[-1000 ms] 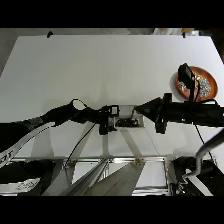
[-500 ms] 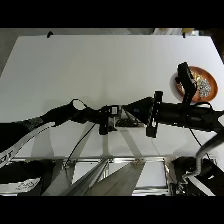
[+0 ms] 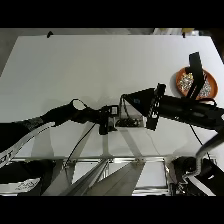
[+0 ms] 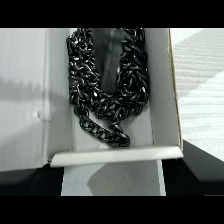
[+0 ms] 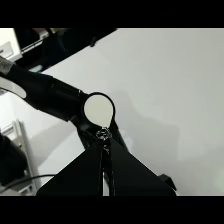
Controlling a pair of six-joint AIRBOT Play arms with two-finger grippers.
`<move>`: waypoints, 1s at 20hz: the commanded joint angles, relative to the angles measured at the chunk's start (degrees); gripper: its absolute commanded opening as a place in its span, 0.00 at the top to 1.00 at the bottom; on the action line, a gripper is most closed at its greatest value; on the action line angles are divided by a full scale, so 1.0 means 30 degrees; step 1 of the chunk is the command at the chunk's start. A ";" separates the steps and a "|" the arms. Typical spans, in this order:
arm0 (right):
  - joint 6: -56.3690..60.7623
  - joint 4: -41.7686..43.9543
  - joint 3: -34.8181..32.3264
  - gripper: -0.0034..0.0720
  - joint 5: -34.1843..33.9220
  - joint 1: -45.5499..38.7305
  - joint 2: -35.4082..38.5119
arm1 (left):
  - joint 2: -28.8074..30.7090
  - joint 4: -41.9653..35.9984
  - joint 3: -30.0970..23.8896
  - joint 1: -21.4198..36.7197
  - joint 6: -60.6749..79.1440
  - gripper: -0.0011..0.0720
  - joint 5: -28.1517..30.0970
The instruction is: Fold the box and place the chain.
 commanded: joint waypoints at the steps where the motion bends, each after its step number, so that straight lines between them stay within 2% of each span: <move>1: 0.1894 -0.2339 0.0976 0.93 0.0131 0.0015 -0.0299 | 0.0015 0.0007 0.0007 0.0015 0.0007 0.64 0.0000; 6: 0.5428 -0.7883 0.1166 0.93 0.1953 0.0022 -0.1005 | 0.0015 0.0007 0.0007 0.0015 0.0007 0.64 0.0000; 14: 0.6579 -1.1366 0.1151 0.93 0.3541 0.0022 -0.2288 | 0.0015 0.0007 0.0007 0.0015 0.0007 0.64 0.0000; 18: 0.6513 -1.2845 0.1144 0.93 0.6237 0.0022 -0.4146 | 0.0015 0.0007 0.0007 0.0015 0.0007 0.64 0.0000; 20: 0.6513 -1.3398 0.1144 0.93 0.6645 0.0022 -0.5493 | 0.0015 0.0007 0.0007 0.0015 0.0007 0.64 0.0000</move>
